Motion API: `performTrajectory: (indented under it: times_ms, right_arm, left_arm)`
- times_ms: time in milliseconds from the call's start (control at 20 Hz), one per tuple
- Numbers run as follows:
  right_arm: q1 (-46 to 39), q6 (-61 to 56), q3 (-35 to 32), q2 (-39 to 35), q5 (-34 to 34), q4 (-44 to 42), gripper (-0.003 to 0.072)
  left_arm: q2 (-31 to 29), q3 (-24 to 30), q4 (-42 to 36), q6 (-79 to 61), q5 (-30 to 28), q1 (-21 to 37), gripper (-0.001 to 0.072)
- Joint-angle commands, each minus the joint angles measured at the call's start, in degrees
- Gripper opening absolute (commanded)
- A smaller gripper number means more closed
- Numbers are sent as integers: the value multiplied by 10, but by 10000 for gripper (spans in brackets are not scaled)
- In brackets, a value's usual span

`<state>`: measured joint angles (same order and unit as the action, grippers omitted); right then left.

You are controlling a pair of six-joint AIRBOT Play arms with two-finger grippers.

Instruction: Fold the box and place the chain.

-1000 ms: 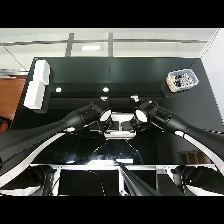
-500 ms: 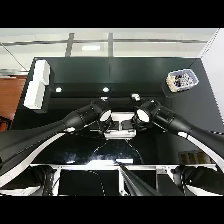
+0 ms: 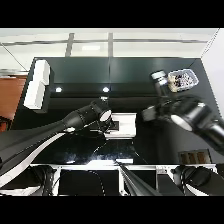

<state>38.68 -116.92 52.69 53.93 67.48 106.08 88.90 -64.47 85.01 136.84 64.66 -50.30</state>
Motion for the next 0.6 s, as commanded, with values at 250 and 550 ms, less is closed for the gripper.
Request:
performTrajectory:
  times_ms: [250, 550]
  right_arm:
    - [-328, -26, -74, -8, -318, 148, 335]
    - [-463, 178, 50, 190, -346, -158, 631]
  left_arm:
    - [0, 0, 0, -1, -7, 0, 32]
    - [0, 0, 0, -1, -30, 0, 32]
